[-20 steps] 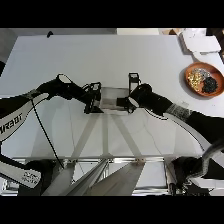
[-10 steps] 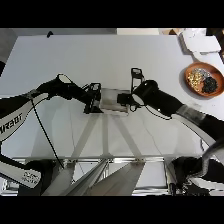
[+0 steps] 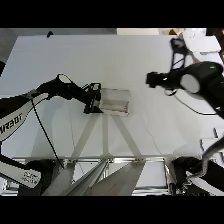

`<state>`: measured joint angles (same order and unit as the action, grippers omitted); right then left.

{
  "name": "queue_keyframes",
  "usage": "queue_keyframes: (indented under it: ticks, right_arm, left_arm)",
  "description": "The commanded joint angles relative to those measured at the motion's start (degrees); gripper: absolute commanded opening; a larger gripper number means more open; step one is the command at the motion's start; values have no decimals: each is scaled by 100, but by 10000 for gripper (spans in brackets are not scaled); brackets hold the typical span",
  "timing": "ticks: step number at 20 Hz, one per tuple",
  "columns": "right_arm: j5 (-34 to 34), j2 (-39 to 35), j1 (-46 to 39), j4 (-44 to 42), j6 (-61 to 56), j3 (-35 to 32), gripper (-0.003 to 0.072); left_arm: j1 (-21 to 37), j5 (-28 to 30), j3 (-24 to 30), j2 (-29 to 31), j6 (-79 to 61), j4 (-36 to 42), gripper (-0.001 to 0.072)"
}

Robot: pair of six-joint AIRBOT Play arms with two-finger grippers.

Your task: Fold the box and place the chain.

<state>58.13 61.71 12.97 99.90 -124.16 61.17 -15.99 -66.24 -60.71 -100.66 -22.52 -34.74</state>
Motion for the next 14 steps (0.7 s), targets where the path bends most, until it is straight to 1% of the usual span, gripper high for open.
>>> queue_keyframes:
  ticks: [1, 2, 4, 6, 7, 9, 11, 14]
  right_arm:
    - [243, -326, -1290, 643, 1023, 0, 465]
    - [208, -286, -1764, 774, 1397, 0, 465]
    - [-111, -146, -2667, 739, 1939, 2, 466]
    - [-374, 90, -3366, 721, 2240, 2, 478]
    - [-455, 236, -3587, 721, 2358, 2, 479]
    - [-754, 577, -3829, 660, 2546, 9, 543]
    - [-931, 1069, -3895, 492, 2559, 214, 543]
    - [-719, 2186, -3895, 98, 2570, 1121, 543]
  left_arm:
    - [4, 0, 2, 2, 2, 2, 255]
    - [4, 0, 2, 4, 2, 2, 255]
    - [4, 0, 2, 4, 2, 2, 255]
    - [4, 0, 2, 4, 2, 2, 255]
    - [4, 2, 2, 4, 2, 2, 255]
    - [4, 2, 2, 4, 2, 2, 255]
    - [4, 2, 2, 4, 2, 4, 255]
    - [4, 0, 2, 4, 2, 2, 255]
